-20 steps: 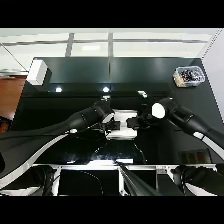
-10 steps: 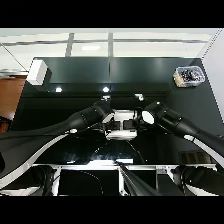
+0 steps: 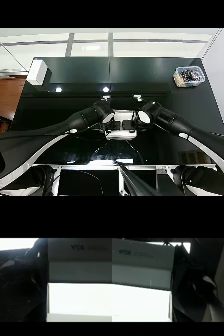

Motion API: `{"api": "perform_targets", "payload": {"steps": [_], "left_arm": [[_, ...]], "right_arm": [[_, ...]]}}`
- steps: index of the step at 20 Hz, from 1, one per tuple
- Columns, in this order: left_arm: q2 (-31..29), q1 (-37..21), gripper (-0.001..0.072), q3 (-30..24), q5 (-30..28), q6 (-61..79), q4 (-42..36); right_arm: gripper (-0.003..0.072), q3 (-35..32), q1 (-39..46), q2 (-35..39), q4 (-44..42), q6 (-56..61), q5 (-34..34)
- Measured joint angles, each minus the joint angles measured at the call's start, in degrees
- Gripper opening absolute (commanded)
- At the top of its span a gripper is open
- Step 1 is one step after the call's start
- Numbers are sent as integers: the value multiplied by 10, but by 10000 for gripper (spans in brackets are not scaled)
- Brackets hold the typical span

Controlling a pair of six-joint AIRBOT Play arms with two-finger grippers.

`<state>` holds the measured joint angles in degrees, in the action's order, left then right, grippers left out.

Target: Fold the box and place the chain.

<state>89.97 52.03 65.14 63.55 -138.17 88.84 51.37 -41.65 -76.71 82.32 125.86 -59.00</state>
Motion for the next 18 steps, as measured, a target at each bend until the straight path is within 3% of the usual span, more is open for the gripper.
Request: {"api": "perform_targets", "payload": {"steps": [18], "left_arm": [[0, 0, 29, 0, 0, 0, 0]], "right_arm": [[238, 9, -8, -25, 18, 6, -11]]}}
